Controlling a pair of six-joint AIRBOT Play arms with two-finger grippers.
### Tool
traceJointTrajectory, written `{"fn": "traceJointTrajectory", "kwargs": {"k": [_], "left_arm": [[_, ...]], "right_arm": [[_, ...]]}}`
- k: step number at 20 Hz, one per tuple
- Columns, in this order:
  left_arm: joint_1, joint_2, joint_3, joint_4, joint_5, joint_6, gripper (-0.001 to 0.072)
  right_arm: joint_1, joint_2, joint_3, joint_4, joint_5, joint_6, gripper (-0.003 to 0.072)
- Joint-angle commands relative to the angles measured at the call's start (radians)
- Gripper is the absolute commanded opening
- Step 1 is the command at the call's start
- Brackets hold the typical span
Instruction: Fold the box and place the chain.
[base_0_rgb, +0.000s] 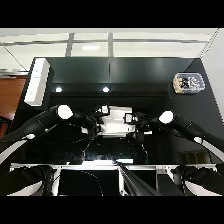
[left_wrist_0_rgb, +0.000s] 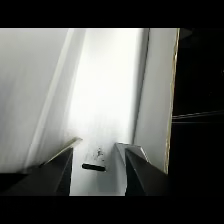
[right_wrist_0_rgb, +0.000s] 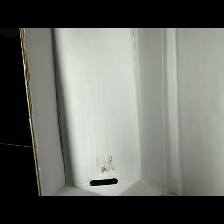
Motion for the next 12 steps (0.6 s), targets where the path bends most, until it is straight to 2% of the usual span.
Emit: {"fn": "traceJointTrajectory", "kwargs": {"k": [1,4,6,9,12], "left_arm": [[0.000,0.003,0.001,0.019,-0.002,0.003,0.0048],[0.021,0.049,0.003,0.112,-0.003,-0.100,0.0029],[0.066,0.119,0.004,0.247,-0.008,-0.313,0.0030],[0.239,0.214,0.004,0.370,-0.095,-0.816,0.0030],[0.471,0.204,-0.016,0.318,-0.296,-1.139,0.0031]], "right_arm": [[0.000,0.001,0.000,0.000,0.001,0.000,0.0193],[0.000,0.001,0.000,0.000,0.001,-0.001,0.0193],[0.000,0.001,0.000,0.000,0.001,0.000,0.0193],[0.000,0.001,0.000,0.000,0.001,-0.001,0.0193],[0.000,0.001,0.000,0.000,0.001,-0.001,0.0193]]}}
